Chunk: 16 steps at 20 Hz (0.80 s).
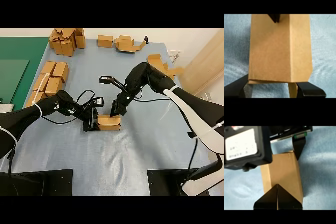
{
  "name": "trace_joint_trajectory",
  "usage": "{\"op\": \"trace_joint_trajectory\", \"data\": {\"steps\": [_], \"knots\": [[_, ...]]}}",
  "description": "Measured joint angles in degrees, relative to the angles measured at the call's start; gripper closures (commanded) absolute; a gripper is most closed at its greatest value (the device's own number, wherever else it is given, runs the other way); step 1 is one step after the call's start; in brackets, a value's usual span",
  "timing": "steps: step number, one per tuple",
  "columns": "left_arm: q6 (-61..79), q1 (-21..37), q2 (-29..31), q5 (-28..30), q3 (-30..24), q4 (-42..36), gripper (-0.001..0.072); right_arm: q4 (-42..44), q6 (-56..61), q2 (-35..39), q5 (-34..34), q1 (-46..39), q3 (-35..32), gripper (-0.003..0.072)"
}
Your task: Fold the box.
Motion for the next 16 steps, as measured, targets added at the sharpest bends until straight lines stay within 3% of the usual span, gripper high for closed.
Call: {"op": "trace_joint_trajectory", "data": {"steps": [8,9,10,16], "knots": [[0.0,0.0,0.0,0.0,0.0,0.0,0.0362,14.2,-14.0,15.5,23.9,-3.9,-23.6,0.0661],[0.0,0.0,0.0,0.0,0.0,0.0,0.0362,15.0,-14.8,16.1,24.3,-4.0,-25.1,0.0566],[0.0,0.0,0.0,0.0,0.0,0.0,0.0362,15.8,-15.8,16.4,24.4,-4.1,-26.2,0.0527],[0.0,0.0,0.0,0.2,0.0,0.0,0.0362,17.7,-20.8,16.4,24.0,-4.3,-28.1,0.052]]}}
